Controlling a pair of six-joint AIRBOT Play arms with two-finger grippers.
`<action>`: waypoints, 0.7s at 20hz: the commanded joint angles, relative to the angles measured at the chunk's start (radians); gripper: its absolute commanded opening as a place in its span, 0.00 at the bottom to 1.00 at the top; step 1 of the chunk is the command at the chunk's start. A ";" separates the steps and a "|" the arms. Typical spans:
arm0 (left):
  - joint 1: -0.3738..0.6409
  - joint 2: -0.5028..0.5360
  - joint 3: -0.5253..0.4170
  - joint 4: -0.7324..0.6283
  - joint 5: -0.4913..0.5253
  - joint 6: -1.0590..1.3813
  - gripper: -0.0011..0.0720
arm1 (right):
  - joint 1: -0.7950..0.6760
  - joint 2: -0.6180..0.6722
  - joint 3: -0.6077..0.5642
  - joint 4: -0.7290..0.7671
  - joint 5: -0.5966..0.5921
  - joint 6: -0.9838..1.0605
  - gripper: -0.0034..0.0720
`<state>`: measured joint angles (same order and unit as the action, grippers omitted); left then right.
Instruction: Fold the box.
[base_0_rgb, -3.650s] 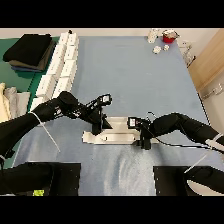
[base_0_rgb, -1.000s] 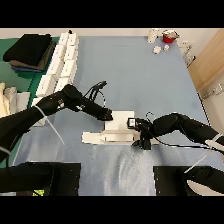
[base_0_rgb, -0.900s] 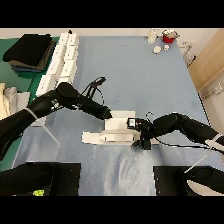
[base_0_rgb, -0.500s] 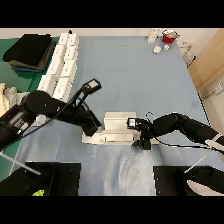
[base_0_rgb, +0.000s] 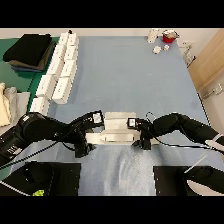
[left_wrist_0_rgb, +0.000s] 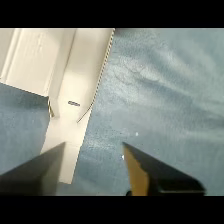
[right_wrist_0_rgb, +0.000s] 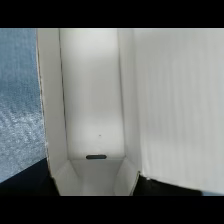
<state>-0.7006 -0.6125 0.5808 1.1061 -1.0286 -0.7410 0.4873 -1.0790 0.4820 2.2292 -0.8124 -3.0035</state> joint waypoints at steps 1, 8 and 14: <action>0.049 0.006 -0.057 0.003 0.078 0.200 0.93 | 0.000 0.000 0.001 0.000 0.000 0.000 0.73; 0.123 -0.162 -0.119 -0.164 0.224 0.518 0.93 | 0.000 0.000 0.001 0.000 0.000 0.000 0.73; 0.122 -0.311 -0.109 -0.278 0.297 0.628 0.92 | 0.000 0.000 0.001 0.000 0.000 0.000 0.73</action>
<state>-0.5816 -0.8616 0.4709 0.8967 -0.7650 -0.1989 0.4873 -1.0790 0.4820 2.2292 -0.8127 -3.0032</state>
